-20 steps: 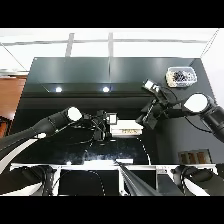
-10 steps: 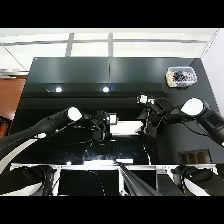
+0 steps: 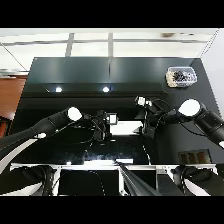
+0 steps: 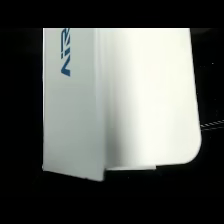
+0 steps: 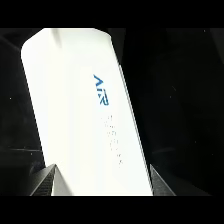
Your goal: Fold the box and place the chain.
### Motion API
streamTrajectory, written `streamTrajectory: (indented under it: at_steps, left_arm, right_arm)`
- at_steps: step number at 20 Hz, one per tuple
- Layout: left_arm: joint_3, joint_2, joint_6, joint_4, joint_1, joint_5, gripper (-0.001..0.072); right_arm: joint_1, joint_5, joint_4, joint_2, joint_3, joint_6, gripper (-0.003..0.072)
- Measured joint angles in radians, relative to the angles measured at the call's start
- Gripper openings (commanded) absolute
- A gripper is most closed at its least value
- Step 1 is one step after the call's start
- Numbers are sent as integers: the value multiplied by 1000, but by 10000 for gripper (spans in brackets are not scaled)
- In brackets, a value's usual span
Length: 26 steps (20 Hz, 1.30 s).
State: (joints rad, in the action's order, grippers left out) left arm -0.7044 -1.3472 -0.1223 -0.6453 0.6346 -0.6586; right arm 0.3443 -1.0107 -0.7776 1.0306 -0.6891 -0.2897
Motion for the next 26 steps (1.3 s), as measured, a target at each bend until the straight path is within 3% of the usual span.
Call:
streamTrajectory:
  at_steps: [5, 6, 7, 26]
  left_arm:
    - [0, 0, 0, 0, 0, -2, 349]
    - [0, 0, 0, 0, 0, -2, 349]
    - [0, 0, 0, 0, 0, -2, 349]
    - [0, 0, -1, 0, 0, -4, 349]
  right_arm:
    - [34, 53, -3, 4, 0, 19, 665]
    - [37, 53, -5, 5, 0, 21, 605]
    - [39, 54, -5, 4, 0, 21, 487]
    - [48, 78, -43, 5, 23, 21, 486]
